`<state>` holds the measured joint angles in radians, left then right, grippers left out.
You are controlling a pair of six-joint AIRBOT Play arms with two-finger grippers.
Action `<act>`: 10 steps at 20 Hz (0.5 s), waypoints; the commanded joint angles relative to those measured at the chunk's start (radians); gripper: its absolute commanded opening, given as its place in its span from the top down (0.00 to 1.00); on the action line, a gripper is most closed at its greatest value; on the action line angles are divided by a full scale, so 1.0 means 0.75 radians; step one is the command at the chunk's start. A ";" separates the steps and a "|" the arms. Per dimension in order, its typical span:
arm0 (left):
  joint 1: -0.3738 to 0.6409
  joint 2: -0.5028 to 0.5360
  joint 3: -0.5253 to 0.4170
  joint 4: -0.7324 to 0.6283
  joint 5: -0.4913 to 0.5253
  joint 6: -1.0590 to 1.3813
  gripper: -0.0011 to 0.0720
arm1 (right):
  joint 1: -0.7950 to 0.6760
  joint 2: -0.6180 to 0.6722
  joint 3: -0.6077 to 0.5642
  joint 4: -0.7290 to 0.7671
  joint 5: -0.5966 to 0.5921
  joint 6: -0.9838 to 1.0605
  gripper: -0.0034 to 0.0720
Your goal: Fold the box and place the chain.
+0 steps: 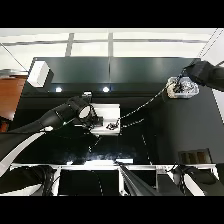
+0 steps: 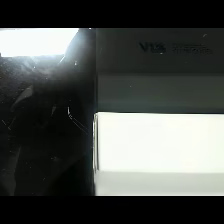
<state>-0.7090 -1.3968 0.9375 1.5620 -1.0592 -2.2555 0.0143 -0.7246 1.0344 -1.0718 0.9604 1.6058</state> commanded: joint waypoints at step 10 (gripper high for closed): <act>0.001 0.001 0.002 0.001 0.004 0.000 0.94 | 0.588 -0.068 0.014 0.546 -0.190 -0.192 0.91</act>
<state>-0.7090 -1.3968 0.9375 1.5620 -1.0588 -2.2559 0.3061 -0.7216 1.0439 -0.6910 0.9112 1.4635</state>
